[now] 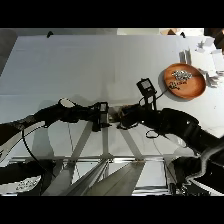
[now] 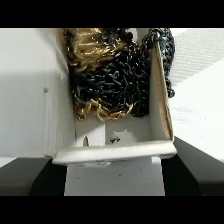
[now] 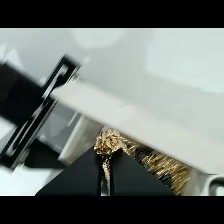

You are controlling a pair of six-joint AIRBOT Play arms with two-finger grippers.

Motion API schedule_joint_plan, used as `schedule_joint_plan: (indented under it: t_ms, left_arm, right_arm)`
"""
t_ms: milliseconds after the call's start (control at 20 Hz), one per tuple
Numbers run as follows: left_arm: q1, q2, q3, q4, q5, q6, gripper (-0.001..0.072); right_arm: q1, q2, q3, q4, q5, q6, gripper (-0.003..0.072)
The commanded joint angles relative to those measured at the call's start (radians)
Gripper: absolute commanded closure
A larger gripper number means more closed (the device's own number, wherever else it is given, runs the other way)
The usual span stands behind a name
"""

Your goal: Fold the box and place the chain.

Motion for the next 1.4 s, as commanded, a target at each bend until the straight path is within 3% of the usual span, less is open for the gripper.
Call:
schedule_joint_plan:
  t_ms: [0,200,300,350,500,750,900,1250,1350]
  left_arm:
    - [0.0,0.001,0.0,0.0,0.002,-0.001,0.0497]
    - [0.0,0.001,0.0,0.0,0.002,-0.001,0.0497]
    - [0.0,0.0,0.0,0.0,0.002,-0.001,0.0497]
    - [0.0,0.0,0.0,0.0,0.002,-0.001,0.0497]
    - [0.0,0.001,0.0,0.0,0.002,-0.001,0.0497]
    - [0.0,0.001,0.0,0.0,0.002,-0.001,0.0497]
    - [0.0,0.001,0.0,0.0,0.002,-0.001,0.0497]
    - [0.0,0.001,0.0,0.0,0.002,-0.001,0.0497]
    - [0.0,0.001,0.0,0.0,0.002,-0.001,0.0497]
  right_arm:
    - [-0.054,-0.008,0.017,-0.024,0.013,-0.001,0.0662]
    - [-0.058,-0.011,0.017,-0.001,0.079,-0.008,0.0643]
    - [-0.058,-0.011,0.017,0.02,0.103,-0.009,0.0315]
    - [-0.058,-0.011,0.017,0.036,0.114,-0.009,0.0282]
    - [-0.05,-0.011,0.017,0.15,0.181,-0.11,0.0282]
    - [0.009,0.0,0.017,0.119,0.326,-0.218,0.029]
    - [-0.094,0.001,0.017,0.121,0.372,-0.119,0.0291]
    - [-0.435,-0.002,0.017,0.08,0.348,-0.043,0.0283]
    - [-0.536,-0.027,0.017,0.077,0.34,-0.02,0.0166]
